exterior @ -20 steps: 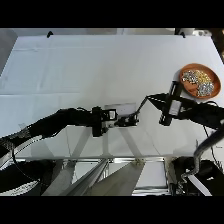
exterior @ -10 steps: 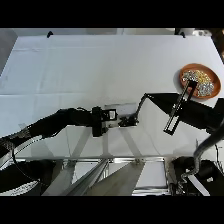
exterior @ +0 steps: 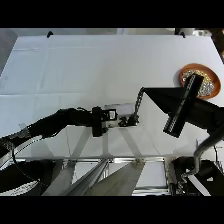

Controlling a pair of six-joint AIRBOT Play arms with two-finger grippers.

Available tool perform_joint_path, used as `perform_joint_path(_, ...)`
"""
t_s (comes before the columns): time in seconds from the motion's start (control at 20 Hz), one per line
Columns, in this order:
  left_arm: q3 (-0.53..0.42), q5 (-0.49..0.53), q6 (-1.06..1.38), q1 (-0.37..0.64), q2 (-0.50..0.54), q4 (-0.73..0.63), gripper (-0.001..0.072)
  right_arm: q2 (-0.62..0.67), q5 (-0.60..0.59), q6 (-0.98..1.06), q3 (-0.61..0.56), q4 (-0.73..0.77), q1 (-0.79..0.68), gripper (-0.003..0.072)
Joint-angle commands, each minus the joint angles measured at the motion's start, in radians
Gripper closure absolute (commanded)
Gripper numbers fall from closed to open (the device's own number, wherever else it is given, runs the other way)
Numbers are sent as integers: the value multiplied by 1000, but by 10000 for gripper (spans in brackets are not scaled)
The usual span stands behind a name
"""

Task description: Fold the box and place the chain.

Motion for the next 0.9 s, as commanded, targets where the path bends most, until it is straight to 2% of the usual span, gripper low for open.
perform_joint_path(0.0, 0, 0, 0, 0, 0, 0, 568, -82, 79, -14, 0, 32, 1, 676)
perform_joint_path(0.15, 0, 0, 0, 0, 0, 0, 568, -177, 138, 9, 0, -56, 1, 677)
perform_joint_path(0.3, 0, 0, 0, 0, 0, 0, 568, -263, 146, 153, 0, -196, 1, 677)
perform_joint_path(0.55, 0, 0, 0, 0, 0, 0, 568, -445, 253, 335, -1, -448, 1, 676)
perform_joint_path(0.65, 0, 0, 0, 0, 0, 0, 568, -498, 252, 377, -10, -491, 1, 672)
perform_joint_path(0.7, 0, 0, 0, 0, 0, 0, 568, -520, 251, 376, -16, -493, 1, 661)
perform_joint_path(0.8, 0, 0, 0, 0, 0, 0, 568, -559, 246, 375, -28, -492, 1, 567)
perform_joint_path(0.85, 0, 0, 0, 0, 0, 0, 568, -576, 246, 375, -29, -493, 1, 567)
